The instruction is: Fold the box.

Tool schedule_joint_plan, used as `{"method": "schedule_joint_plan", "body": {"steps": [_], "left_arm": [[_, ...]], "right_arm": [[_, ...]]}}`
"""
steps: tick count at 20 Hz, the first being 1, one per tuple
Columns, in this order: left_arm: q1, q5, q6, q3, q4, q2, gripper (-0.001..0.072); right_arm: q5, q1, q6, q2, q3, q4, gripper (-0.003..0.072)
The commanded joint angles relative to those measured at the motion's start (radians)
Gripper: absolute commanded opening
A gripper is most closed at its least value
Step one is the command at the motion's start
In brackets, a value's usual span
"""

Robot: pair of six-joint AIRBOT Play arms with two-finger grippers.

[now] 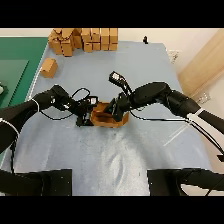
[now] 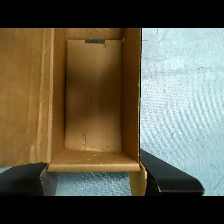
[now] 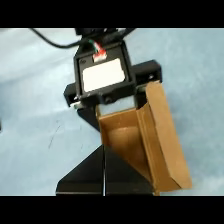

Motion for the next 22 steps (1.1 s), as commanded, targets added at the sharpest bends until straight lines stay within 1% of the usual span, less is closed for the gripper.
{"method": "schedule_joint_plan", "body": {"steps": [1,3,4,5,7,8,9,10,12,16,17,18,19,22], "left_arm": [[0.0,0.005,-0.009,0.001,-0.003,-0.001,0.0018],[0.002,0.005,-0.009,0.001,-0.002,-0.001,0.0018],[0.002,0.005,-0.009,0.001,-0.002,-0.001,0.0018],[0.002,0.005,-0.009,0.001,-0.002,-0.001,0.0018],[0.002,0.007,-0.009,0.001,-0.002,-0.001,0.0018],[0.002,0.008,-0.009,0.001,-0.002,-0.001,0.0018],[0.002,0.008,-0.009,0.001,-0.002,-0.001,0.0017],[0.002,0.008,-0.009,0.001,-0.002,-0.001,0.0018],[0.002,0.007,-0.009,0.001,-0.002,-0.001,0.0018],[0.002,0.013,-0.009,0.001,-0.002,-0.001,0.0018],[0.002,0.016,-0.009,0.001,-0.002,-0.001,0.0018],[0.002,0.02,-0.009,0.001,-0.002,-0.001,0.0018],[0.002,0.022,-0.009,0.001,-0.002,-0.001,0.0017],[0.002,0.021,-0.009,0.001,-0.002,-0.001,0.0018]], "right_arm": [[0.072,0.021,-0.003,-0.025,0.017,-0.005,0.0008],[0.079,0.021,-0.002,-0.072,0.017,-0.013,0.0008],[0.106,0.021,-0.001,-0.104,0.017,-0.023,0.0008],[0.158,0.019,-0.001,-0.14,0.022,-0.027,0.0008],[0.27,0.013,0.008,-0.204,0.067,-0.028,0.0007],[0.281,0.004,0.03,-0.239,0.108,-0.031,0.0006],[0.239,-0.013,0.076,-0.285,0.164,-0.043,0.0006],[0.147,-0.032,0.135,-0.334,0.222,-0.074,0.0006],[-0.08,-0.071,0.266,-0.447,0.354,-0.143,0.0006],[-0.385,-0.113,0.368,-0.617,0.578,-0.146,0.0006],[-0.445,-0.115,0.385,-0.649,0.619,-0.146,0.0006],[-0.499,-0.115,0.403,-0.678,0.655,-0.146,0.0006],[-0.517,-0.114,0.407,-0.695,0.678,-0.147,0.0006],[-0.491,-0.119,0.425,-0.685,0.718,-0.159,0.0006]]}}
